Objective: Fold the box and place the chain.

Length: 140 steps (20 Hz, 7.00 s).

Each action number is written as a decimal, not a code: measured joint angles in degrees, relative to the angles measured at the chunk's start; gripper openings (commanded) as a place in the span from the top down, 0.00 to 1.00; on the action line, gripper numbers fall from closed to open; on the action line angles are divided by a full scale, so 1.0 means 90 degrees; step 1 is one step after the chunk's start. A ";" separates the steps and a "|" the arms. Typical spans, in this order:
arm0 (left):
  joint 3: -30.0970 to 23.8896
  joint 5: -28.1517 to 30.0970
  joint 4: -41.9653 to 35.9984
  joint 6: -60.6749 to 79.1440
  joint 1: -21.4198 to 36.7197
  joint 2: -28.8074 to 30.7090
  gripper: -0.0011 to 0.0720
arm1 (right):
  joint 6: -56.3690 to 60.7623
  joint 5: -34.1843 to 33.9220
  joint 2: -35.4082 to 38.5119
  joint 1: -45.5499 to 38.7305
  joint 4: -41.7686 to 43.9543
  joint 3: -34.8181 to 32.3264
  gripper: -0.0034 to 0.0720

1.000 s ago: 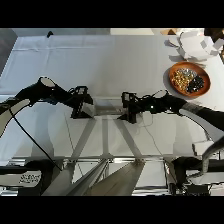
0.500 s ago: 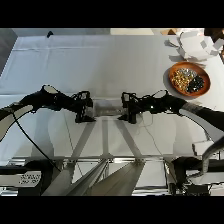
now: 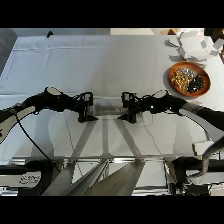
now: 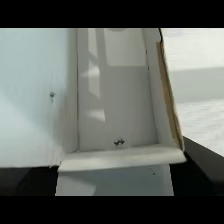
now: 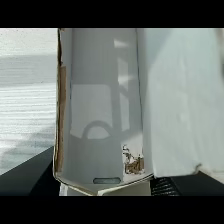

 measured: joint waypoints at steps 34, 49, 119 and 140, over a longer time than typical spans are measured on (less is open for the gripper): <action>0.0000 0.0061 -0.0010 0.0019 -0.0017 0.0000 0.54 | -0.0005 0.0257 0.0002 0.0000 0.0022 0.0002 0.02; 0.0000 0.0085 -0.0027 0.0002 -0.0017 0.0000 0.54 | 0.2404 0.0670 0.1768 -0.0636 -0.2278 -0.0002 0.65; 0.0000 0.0063 -0.0017 0.0012 -0.0017 0.0000 0.54 | 0.1464 -0.0223 0.1197 0.0223 -0.1965 0.0002 0.93; 0.0000 0.0066 -0.0022 0.0002 -0.0017 0.0000 0.54 | 0.1676 -0.0134 0.2108 0.0311 -0.1642 0.0002 0.94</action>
